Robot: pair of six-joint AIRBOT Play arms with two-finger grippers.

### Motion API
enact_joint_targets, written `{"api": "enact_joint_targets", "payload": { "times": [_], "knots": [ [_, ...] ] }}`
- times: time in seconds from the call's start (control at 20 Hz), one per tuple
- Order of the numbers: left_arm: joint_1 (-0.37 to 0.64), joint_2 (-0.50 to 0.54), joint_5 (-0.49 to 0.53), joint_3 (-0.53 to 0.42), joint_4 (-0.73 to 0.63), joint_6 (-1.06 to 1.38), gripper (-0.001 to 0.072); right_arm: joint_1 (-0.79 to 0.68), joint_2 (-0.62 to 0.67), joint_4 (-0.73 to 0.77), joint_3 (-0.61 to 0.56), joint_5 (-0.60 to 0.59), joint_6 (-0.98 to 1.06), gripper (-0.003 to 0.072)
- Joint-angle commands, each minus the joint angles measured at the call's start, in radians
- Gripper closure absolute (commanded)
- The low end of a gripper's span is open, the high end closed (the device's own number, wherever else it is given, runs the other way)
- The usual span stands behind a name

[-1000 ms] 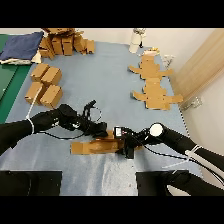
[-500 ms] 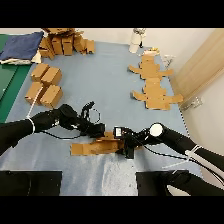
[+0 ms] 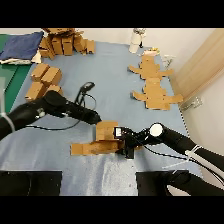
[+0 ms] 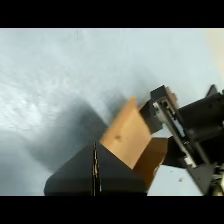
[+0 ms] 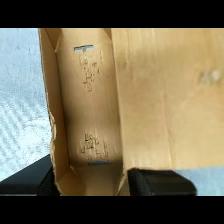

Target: Fold the box.

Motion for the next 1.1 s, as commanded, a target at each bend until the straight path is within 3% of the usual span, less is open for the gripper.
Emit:
{"api": "enact_joint_targets", "payload": {
  "times": [0.0,0.2,0.35,0.45,0.55,0.6,0.9,1.05],
  "knots": [
    [0.077,0.137,-0.044,-0.009,0.171,0.073,0.0701,0.000,0.000,0.000,0.000,0.000,0.000,0.0187],
    [-0.004,0.342,-0.059,-0.139,0.422,0.069,0.0702,0.000,0.000,0.000,0.000,0.000,0.000,0.0188],
    [-0.177,0.504,-0.003,-0.305,0.589,0.084,0.0699,0.000,0.000,0.000,0.000,0.000,0.000,0.0187],
    [-0.277,0.555,0.032,-0.375,0.634,0.085,0.0676,0.000,0.000,0.000,0.000,0.000,0.000,0.0187],
    [-0.336,0.549,0.080,-0.408,0.632,0.079,0.0061,0.000,0.000,0.000,0.000,0.000,0.000,0.0188],
    [-0.356,0.537,0.103,-0.416,0.632,0.077,0.0022,0.000,0.000,0.000,0.000,0.000,0.000,0.0187],
    [-0.377,0.407,0.258,-0.417,0.605,0.077,0.0022,0.000,0.000,0.001,0.000,0.000,0.000,0.0187],
    [-0.377,0.367,0.273,-0.414,0.594,0.079,0.0022,0.000,0.000,0.000,0.000,0.000,0.000,0.0187]
  ]
}}
